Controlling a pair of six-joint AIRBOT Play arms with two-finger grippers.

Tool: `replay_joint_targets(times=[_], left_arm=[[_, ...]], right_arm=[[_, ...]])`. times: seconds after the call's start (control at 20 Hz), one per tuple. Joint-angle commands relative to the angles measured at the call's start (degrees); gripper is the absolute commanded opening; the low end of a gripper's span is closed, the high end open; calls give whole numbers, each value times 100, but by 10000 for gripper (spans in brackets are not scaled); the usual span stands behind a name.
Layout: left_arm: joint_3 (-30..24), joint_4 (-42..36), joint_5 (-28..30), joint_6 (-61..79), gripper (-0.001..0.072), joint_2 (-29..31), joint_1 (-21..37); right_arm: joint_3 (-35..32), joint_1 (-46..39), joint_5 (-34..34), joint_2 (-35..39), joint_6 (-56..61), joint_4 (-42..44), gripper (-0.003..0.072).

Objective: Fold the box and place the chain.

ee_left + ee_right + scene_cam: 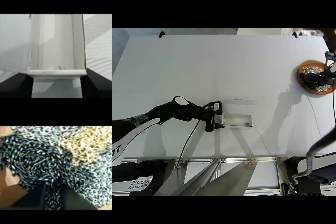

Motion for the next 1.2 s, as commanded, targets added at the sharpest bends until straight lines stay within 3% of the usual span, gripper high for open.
replay_joint_targets(times=[0.0,0.25,0.45,0.8,1.15], left_arm=[[2,2,2,2,207,2,2],[2,2,2,2,207,2,2],[2,2,2,2,207,2,2],[2,2,2,2,207,2,2],[2,2,2,2,207,2,2]], right_arm=[[2,-37,-81,-7,17,166,41],[2,-37,-72,240,-11,219,18],[2,-37,125,988,-258,221,18],[2,-37,1233,2546,-616,533,18],[2,-37,2822,3289,-1250,2190,18]])
